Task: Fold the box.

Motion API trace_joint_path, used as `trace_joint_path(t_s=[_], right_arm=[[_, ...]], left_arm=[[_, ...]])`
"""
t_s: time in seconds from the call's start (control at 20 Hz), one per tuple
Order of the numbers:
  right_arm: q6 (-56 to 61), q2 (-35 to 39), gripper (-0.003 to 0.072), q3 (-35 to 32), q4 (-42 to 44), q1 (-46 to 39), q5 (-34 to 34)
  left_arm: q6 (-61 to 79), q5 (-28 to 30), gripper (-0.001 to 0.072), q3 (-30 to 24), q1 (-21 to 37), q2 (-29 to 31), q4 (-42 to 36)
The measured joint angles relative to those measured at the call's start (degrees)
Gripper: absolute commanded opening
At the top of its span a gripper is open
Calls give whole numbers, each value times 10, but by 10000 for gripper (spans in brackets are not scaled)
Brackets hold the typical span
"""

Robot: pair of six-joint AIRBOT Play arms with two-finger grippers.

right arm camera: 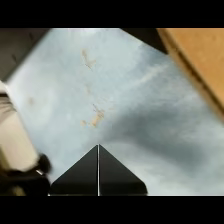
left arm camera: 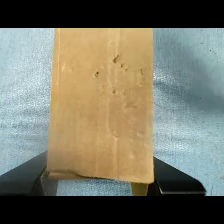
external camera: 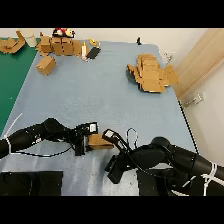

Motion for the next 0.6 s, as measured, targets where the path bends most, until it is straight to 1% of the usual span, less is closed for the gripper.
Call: trace_joint_path(t_s=[0.15, 0.25, 0.35, 0.5, 0.6], right_arm=[[51, 0, 2, -30, 98, 0, 114], [85, 0, 2, -38, 130, 0, 191], [108, 0, 1, -42, 148, 0, 252], [130, 0, 1, -45, 158, -1, 311], [138, 0, 1, -46, 160, -1, 330]], left_arm=[[0, 0, 528, 0, 0, 0, 0], [0, 0, 528, 0, 0, 0, 0], [0, 0, 528, 0, 0, 0, 0], [0, 0, 528, 0, 0, 0, 0], [0, 0, 528, 0, 0, 0, 0]])
